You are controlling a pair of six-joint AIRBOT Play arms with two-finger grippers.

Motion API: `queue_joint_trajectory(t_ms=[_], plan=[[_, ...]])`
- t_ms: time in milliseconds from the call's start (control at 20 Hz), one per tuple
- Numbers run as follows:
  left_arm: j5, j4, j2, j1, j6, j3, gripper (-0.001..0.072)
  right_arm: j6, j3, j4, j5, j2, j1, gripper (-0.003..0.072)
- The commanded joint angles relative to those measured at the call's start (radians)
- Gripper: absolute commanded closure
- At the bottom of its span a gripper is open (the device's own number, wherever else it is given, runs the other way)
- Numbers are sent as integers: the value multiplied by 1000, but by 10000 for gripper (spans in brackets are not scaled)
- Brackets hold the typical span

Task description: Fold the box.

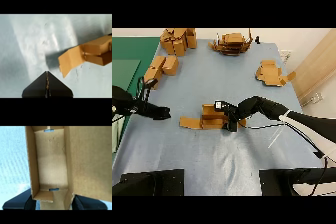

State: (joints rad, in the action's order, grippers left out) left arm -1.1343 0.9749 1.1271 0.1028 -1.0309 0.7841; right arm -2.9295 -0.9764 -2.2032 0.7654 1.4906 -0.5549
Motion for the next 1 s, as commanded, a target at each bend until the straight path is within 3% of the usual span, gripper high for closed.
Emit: queue_joint_trajectory(t_ms=[0,150,350,600,850,950], plan=[[-62,22,113,21,-136,-8,692,0,0,-1,-2,0,0,316],[-41,-4,189,-58,-111,-10,692,0,0,-1,-5,0,0,315],[-17,-224,261,-147,29,-9,691,0,0,-1,-4,0,0,316],[-30,-412,213,-203,253,-2,691,0,0,-1,1,0,0,316],[-79,-468,193,-203,347,-2,688,0,0,0,0,0,0,316],[-99,-495,193,-203,354,-2,511,0,0,0,-1,0,0,316]])
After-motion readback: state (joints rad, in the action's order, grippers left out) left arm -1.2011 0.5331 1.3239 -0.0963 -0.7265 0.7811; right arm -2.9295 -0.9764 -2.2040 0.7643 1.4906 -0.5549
